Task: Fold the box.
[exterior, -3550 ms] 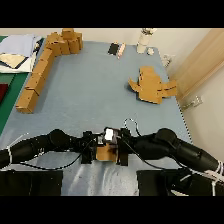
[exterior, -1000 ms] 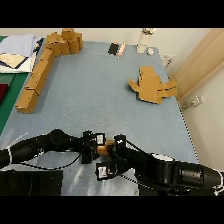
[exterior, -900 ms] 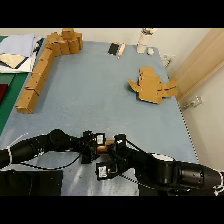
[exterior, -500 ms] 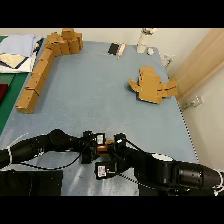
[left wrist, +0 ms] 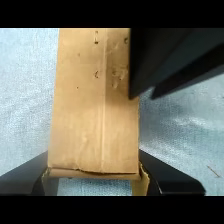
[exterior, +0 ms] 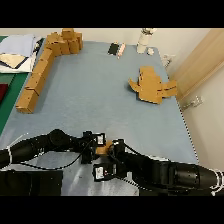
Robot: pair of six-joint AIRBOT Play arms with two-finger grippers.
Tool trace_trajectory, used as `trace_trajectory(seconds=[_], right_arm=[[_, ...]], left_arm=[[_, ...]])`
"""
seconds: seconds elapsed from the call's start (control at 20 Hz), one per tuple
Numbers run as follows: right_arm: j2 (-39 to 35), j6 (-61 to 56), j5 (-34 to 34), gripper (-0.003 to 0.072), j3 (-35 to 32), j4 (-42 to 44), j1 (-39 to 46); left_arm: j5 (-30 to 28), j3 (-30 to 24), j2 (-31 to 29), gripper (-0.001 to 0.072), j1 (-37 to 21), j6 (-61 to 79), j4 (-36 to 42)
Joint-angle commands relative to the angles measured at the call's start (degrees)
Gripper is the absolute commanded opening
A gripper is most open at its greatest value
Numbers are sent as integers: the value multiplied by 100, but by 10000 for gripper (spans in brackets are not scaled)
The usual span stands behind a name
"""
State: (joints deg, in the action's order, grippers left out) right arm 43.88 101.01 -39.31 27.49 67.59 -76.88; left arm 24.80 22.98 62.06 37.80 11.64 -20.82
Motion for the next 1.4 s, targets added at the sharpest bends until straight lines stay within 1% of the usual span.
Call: trace_trajectory(seconds=[0.0, 0.1, 0.15, 0.2, 0.25, 0.3, 0.35, 0.45, 0.55, 0.6, 0.65, 0.7, 0.8, 0.9, 1.05, 1.2, 1.35], right_arm=[[-393, -824, -503, 171, 166, 57, -28], [-931, -2074, -1193, 171, 258, 249, -28], [-1182, -2778, -1447, 162, 236, 579, -28], [-1447, -3521, -1615, 18, 140, 1062, -17], [-1659, -4334, -1617, 2, -39, 1482, -15], [-1836, -5021, -1425, 2, -278, 1869, -15], [-1954, -5477, -1056, 2, -527, 2138, -15], [-2052, -6404, 210, 2, -1069, 2249, -13], [-1915, -7565, 1832, 2, -1550, 1661, 197], [-1773, -8196, 2446, 2, -1700, 1193, 407], [-1582, -8778, 2868, 2, -1764, 765, 695], [-1397, -9053, 3154, 2, -1762, 516, 955], [-1062, -9103, 3724, 2, -1762, 444, 1397], [-789, -9106, 3995, 2, -1759, 463, 1502], [-560, -9112, 4061, 2, -1759, 483, 1399], [-544, -9112, 3934, 2, -1762, 483, 1182], [-363, -9117, 3866, 2, -1762, 490, 1152]], left_arm=[[-20, 4, -2, 466, 0, -9, 2], [-20, 4, -2, 466, 0, -9, 2], [-20, 4, -2, 466, 0, -9, 2], [-20, 4, -2, 466, 0, -9, 2], [-20, 4, -2, 466, 0, -9, 2], [-20, 4, -2, 466, 0, -9, 2], [-22, 4, -2, 466, 0, -9, 2], [-15, 4, -2, 466, 2, -9, 2], [-20, 4, -2, 466, 2, -9, 2], [-22, 4, -2, 466, 2, -9, 2], [-22, 4, -2, 466, 2, -9, 2], [-22, 4, -2, 466, 2, -9, 2], [-20, 4, -2, 466, 2, -9, 2], [-20, 4, -2, 466, 2, -9, 2], [-20, 4, -2, 466, 2, -9, 2], [-22, 4, -2, 466, 2, -9, 2], [-20, 4, -2, 466, 4, -9, 2]])
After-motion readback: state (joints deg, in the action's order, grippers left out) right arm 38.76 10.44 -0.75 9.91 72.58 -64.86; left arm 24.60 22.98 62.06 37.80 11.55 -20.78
